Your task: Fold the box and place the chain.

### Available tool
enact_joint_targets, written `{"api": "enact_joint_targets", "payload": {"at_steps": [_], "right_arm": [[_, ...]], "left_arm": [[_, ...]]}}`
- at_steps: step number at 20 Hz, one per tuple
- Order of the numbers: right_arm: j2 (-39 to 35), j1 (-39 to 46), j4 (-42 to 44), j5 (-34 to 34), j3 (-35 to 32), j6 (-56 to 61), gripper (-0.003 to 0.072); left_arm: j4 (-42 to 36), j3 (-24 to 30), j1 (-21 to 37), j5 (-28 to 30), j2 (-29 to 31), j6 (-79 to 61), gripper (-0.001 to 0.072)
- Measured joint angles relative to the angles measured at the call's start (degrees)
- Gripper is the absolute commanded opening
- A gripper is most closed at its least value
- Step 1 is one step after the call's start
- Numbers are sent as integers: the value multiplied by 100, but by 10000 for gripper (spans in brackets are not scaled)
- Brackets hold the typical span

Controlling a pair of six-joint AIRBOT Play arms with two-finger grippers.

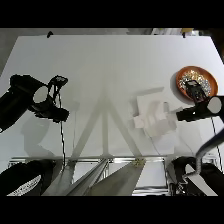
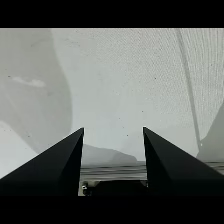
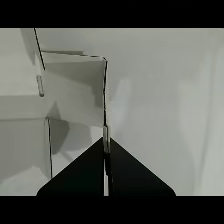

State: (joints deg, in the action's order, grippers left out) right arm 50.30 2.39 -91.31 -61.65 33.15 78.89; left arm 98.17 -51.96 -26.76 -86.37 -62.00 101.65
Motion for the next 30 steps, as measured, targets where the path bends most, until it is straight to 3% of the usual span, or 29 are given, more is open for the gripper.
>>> {"api": "enact_joint_targets", "payload": {"at_steps": [6,13,18,19,20,24,30], "right_arm": [[-682,-1086,621,459,-603,496,13],[-793,-1582,765,597,-706,732,14],[-800,-1646,793,612,-713,793,14],[-800,-1650,798,614,-715,802,14],[-800,-1652,804,616,-715,809,14],[-800,-1655,817,619,-715,811,14],[-800,-1655,822,625,-715,811,14]], "left_arm": [[-17,22,0,223,0,-15,392],[-964,173,0,2271,-234,-385,396],[-2900,212,0,3241,-909,-2033,416],[-3523,214,0,3327,-1102,-2597,494],[-4131,214,0,3401,-1287,-3121,526],[-6404,214,0,3493,-2122,-4933,527],[-7875,151,-52,3423,-3021,-5888,536]]}}
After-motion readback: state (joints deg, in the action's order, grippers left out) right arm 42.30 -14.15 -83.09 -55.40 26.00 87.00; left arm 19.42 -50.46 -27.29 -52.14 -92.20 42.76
